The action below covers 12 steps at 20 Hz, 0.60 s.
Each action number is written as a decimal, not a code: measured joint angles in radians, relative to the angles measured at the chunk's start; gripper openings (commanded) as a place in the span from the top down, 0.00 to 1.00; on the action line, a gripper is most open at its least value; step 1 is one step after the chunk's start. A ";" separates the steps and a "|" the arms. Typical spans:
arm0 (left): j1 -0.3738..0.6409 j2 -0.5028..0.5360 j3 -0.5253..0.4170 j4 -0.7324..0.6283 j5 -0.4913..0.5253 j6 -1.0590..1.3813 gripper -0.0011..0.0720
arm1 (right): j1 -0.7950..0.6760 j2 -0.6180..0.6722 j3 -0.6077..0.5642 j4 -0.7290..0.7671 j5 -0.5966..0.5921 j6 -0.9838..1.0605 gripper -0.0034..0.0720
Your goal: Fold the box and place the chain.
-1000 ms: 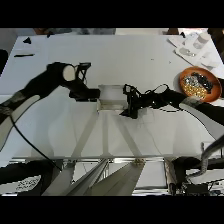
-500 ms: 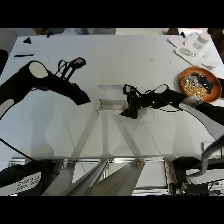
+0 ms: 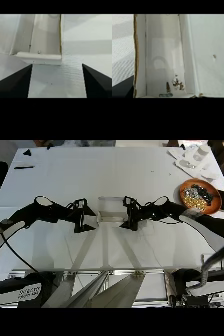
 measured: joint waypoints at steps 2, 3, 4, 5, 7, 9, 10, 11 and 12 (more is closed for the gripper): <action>0.007 -0.036 -0.006 -0.032 0.005 0.071 0.03 | 0.000 0.000 0.000 0.000 0.000 0.000 0.43; 0.013 -0.050 -0.005 -0.042 0.005 0.096 0.03 | 0.000 0.000 0.000 0.000 0.000 0.000 0.43; 0.020 -0.060 -0.001 -0.050 0.005 0.114 0.03 | 0.000 0.000 0.000 0.000 0.000 0.000 0.43; 0.029 -0.067 0.005 -0.054 0.004 0.128 0.03 | 0.000 0.000 0.000 0.000 0.000 0.000 0.43; 0.047 -0.077 0.024 -0.059 -0.001 0.145 0.03 | 0.000 0.000 0.000 0.000 0.000 0.000 0.43; 0.056 -0.093 0.047 -0.051 -0.014 0.153 0.03 | 0.000 0.000 0.000 0.000 0.000 0.000 0.43; 0.058 -0.105 0.059 -0.048 -0.023 0.154 0.03 | 0.000 0.000 0.000 0.000 0.000 0.000 0.43; 0.058 -0.120 0.074 -0.044 -0.039 0.154 0.03 | 0.000 0.000 0.000 0.000 0.000 0.000 0.43; 0.055 -0.134 0.087 -0.042 -0.056 0.155 0.03 | 0.000 0.000 0.000 0.000 0.000 0.000 0.43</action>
